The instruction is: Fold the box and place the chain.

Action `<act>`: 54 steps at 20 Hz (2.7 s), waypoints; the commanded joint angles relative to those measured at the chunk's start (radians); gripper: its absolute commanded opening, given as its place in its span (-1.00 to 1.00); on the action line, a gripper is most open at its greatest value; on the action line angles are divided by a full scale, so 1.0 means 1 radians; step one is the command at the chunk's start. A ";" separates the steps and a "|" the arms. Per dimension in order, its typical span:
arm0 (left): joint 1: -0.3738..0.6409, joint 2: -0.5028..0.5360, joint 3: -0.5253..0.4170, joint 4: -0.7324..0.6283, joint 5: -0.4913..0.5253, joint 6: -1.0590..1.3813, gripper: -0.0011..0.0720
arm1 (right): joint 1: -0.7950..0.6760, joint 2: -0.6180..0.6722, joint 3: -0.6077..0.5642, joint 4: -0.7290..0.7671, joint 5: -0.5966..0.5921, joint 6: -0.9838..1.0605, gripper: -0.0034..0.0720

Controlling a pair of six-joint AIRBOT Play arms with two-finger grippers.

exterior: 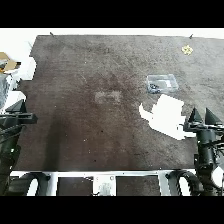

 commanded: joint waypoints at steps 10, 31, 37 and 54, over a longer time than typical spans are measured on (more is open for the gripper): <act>0.001 0.000 0.000 0.000 -0.001 0.000 -0.95 | 0.000 0.000 0.052 0.001 -0.004 0.012 0.22; 0.001 0.000 0.000 0.000 -0.001 0.000 -0.95 | -0.604 -1.118 0.842 -0.718 1.052 1.154 0.30; 0.001 0.000 0.000 0.000 -0.002 0.000 -0.95 | -0.900 -1.184 1.007 -1.042 1.484 1.238 0.29; 0.001 0.000 0.000 0.000 0.000 0.000 -0.95 | -0.915 -1.728 1.062 -0.956 1.621 0.967 -0.10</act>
